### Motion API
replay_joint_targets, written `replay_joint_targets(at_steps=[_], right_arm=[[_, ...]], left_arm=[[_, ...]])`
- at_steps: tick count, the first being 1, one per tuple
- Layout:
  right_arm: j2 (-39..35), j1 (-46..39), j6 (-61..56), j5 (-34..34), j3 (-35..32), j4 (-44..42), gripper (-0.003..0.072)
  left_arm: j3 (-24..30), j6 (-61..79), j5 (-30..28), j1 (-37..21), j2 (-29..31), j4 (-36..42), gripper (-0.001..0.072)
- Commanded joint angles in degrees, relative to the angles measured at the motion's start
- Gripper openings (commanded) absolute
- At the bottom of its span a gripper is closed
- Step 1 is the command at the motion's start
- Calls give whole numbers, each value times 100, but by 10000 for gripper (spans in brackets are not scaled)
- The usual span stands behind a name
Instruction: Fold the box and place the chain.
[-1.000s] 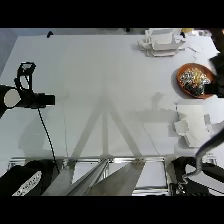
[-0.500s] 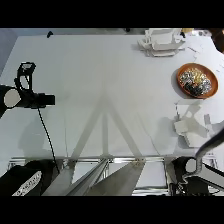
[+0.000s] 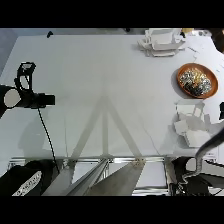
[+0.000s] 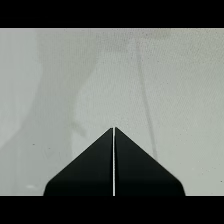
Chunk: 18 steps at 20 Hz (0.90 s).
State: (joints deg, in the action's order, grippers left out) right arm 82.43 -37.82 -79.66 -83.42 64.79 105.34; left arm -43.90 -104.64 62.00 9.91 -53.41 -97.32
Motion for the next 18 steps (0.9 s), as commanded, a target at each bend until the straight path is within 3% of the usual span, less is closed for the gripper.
replay_joint_targets(at_steps=[1,4,5,6,12,18], right_arm=[[400,-15,133,31,-2,201,389],[678,-15,127,-337,-4,197,247],[730,-7,127,-505,-4,136,96],[719,11,133,-588,-4,-144,15],[-245,1215,560,-498,-326,-1593,15],[-2190,2896,793,957,-2122,-3001,15]], left_arm=[[2,2,-2,-4,2,-2,10],[2,2,-2,-2,2,-2,10],[2,2,-2,-4,2,-2,10],[2,2,-2,-4,2,-2,10],[2,2,-2,-4,2,-2,10],[2,2,-2,-2,2,-2,10]])
